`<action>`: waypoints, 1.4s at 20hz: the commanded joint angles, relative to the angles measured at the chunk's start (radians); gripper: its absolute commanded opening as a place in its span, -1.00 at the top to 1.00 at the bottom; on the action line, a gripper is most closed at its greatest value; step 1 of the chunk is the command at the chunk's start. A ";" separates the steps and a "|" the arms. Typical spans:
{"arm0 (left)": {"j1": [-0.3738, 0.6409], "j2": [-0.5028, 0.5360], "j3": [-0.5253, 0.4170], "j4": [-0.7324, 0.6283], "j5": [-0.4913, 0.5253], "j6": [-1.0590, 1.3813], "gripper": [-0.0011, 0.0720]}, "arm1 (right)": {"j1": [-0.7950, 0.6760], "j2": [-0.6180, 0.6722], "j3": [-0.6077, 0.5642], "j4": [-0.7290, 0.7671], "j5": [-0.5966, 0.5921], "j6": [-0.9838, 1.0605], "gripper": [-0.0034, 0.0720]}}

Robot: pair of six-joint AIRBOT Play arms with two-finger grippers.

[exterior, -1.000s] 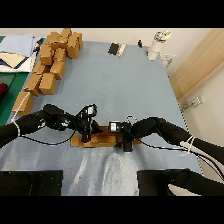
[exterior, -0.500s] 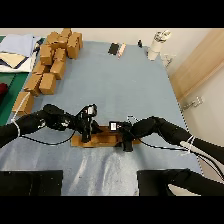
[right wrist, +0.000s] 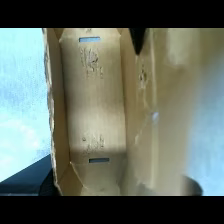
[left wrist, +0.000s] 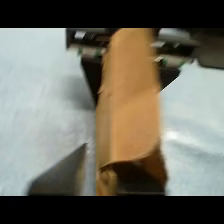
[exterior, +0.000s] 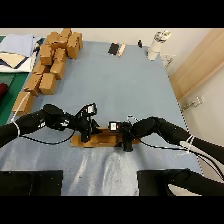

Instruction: Fold the box.

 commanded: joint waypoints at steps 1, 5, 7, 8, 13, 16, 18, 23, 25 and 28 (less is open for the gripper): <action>0.033 0.014 0.002 0.004 0.020 -0.234 -0.84 | 0.000 0.000 0.000 -0.011 -0.002 0.001 -0.47; 0.126 0.115 0.002 0.256 -0.047 -0.488 -0.84 | 0.000 0.000 0.000 -0.011 -0.001 0.001 -0.47; 0.154 0.181 0.002 0.420 -0.181 -0.706 -0.78 | 0.000 0.000 0.000 -0.011 -0.001 0.001 -0.47; 0.155 0.209 0.002 0.477 -0.280 -0.858 -0.04 | 0.000 0.000 0.000 -0.011 -0.001 0.001 -0.47; 0.006 0.237 -0.020 0.362 -0.533 -1.437 0.94 | 0.000 0.001 0.000 -0.011 -0.002 0.001 -0.47; -0.157 0.217 -0.029 0.188 -0.269 -1.482 0.94 | 0.000 0.001 0.000 -0.010 -0.002 0.001 -0.47; -0.197 0.195 -0.027 0.088 -0.080 -1.447 0.94 | 0.000 0.001 0.000 -0.010 -0.002 0.001 -0.47; -0.196 0.182 -0.028 0.049 0.227 -1.426 0.94 | 0.000 0.001 0.000 -0.010 -0.002 0.001 -0.47; -0.196 0.181 -0.028 0.045 0.319 -1.426 0.94 | 0.000 0.001 0.000 -0.010 -0.002 0.001 -0.47; -0.196 0.150 -0.027 0.045 0.351 -1.426 0.94 | 0.000 0.001 0.000 -0.010 -0.002 0.001 -0.47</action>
